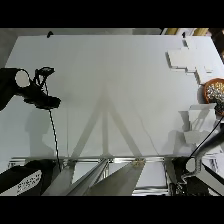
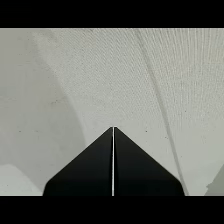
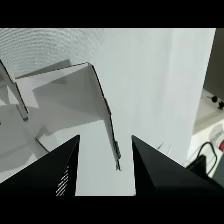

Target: Fold the box and place the chain.

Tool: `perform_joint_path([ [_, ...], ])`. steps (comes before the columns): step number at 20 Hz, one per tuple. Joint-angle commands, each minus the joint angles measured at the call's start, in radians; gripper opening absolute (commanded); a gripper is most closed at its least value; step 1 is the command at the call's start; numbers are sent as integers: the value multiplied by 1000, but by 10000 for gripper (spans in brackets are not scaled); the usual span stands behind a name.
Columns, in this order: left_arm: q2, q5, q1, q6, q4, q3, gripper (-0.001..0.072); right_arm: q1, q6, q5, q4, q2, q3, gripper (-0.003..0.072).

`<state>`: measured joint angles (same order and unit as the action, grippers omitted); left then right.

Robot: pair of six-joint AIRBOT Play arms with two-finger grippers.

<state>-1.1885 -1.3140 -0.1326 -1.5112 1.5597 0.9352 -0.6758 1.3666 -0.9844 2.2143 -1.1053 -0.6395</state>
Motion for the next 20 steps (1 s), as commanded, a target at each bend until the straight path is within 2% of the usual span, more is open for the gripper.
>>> perform_joint_path([
  [1,0,0,0,0,0,0,8,-11,48,33,51,-63,-9,290],
  [2,0,0,0,0,0,0,8,-11,58,32,55,-79,-16,250],
  [4,0,0,0,0,0,0,8,-11,89,39,41,-92,-21,91],
  [5,0,0,0,0,0,0,8,-11,104,28,26,-92,-21,40],
  [8,0,1,0,0,0,0,8,29,98,-86,-17,-66,-21,24],
  [12,0,0,0,0,0,0,8,272,31,-165,-153,97,-21,17],
  [17,0,0,0,0,0,0,8,551,13,-241,-619,257,0,17],
  [20,0,0,0,0,0,0,8,691,55,-222,-780,309,63,17],
])
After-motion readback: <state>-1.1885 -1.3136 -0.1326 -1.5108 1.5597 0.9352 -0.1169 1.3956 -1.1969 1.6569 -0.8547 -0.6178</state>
